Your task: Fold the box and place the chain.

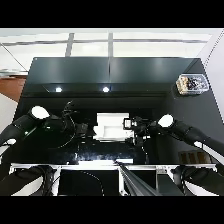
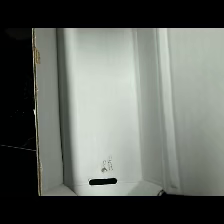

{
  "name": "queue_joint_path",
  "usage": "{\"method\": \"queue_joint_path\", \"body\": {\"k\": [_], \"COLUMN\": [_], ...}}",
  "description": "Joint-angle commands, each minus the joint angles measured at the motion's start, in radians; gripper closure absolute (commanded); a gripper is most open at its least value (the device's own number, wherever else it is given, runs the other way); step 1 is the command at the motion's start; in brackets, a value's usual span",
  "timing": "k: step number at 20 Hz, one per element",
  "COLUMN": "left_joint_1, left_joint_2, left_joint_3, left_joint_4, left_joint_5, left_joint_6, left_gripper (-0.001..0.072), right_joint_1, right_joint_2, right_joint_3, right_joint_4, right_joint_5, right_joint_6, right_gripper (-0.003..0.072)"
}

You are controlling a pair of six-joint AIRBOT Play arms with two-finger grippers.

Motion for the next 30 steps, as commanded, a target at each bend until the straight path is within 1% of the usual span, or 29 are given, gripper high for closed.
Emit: {"method": "queue_joint_path", "body": {"k": [1, 4, 7, 8, 12, 14, 15, 16, 21, 22, 24, 27, 30], "left_joint_1": [-0.075, -0.137, -0.203, -0.219, -0.284, -0.325, -0.341, -0.356, -0.435, -0.450, -0.463, -0.463, -0.464], "left_joint_2": [0.007, 0.007, 0.007, 0.007, 0.007, 0.007, 0.006, 0.006, -0.004, -0.011, -0.026, -0.038, -0.039], "left_joint_3": [0.006, 0.006, 0.019, 0.030, 0.089, 0.114, 0.124, 0.132, 0.163, 0.169, 0.174, 0.174, 0.174], "left_joint_4": [-0.005, -0.005, 0.023, 0.058, 0.290, 0.342, 0.362, 0.385, 0.571, 0.596, 0.602, 0.603, 0.608], "left_joint_5": [0.097, 0.209, 0.262, 0.267, 0.244, 0.243, 0.242, 0.244, 0.250, 0.250, 0.252, 0.251, 0.249], "left_joint_6": [-0.021, -0.088, -0.174, -0.232, -0.485, -0.570, -0.606, -0.643, -0.854, -0.871, -0.871, -0.871, -0.899], "left_gripper": [0.0019, 0.0019, 0.0022, 0.0024, 0.0039, 0.0047, 0.0115, 0.0157, 0.0156, 0.0153, 0.0149, 0.0128, 0.0129], "right_joint_1": [0.001, 0.001, 0.001, 0.001, 0.001, 0.001, 0.001, 0.001, 0.001, 0.001, 0.001, 0.001, 0.001], "right_joint_2": [-0.001, -0.001, -0.001, -0.001, -0.001, -0.001, -0.001, -0.001, -0.001, -0.001, -0.001, -0.001, -0.001], "right_joint_3": [-0.001, -0.001, -0.001, -0.001, -0.001, -0.001, -0.001, -0.001, -0.001, -0.001, -0.001, -0.001, -0.001], "right_joint_4": [0.000, 0.000, 0.000, 0.000, 0.000, 0.000, 0.000, 0.000, 0.000, 0.000, 0.000, 0.000, 0.000], "right_joint_5": [0.000, 0.000, 0.000, 0.000, 0.000, 0.000, 0.000, 0.000, 0.000, 0.000, 0.000, 0.000, 0.000], "right_joint_6": [0.000, 0.000, 0.000, 0.000, 0.000, 0.000, 0.000, 0.000, 0.000, 0.000, 0.000, 0.000, 0.000], "right_gripper": [0.0146, 0.0146, 0.0146, 0.0146, 0.0146, 0.0146, 0.0146, 0.0146, 0.0146, 0.0146, 0.0146, 0.0146, 0.0146]}}
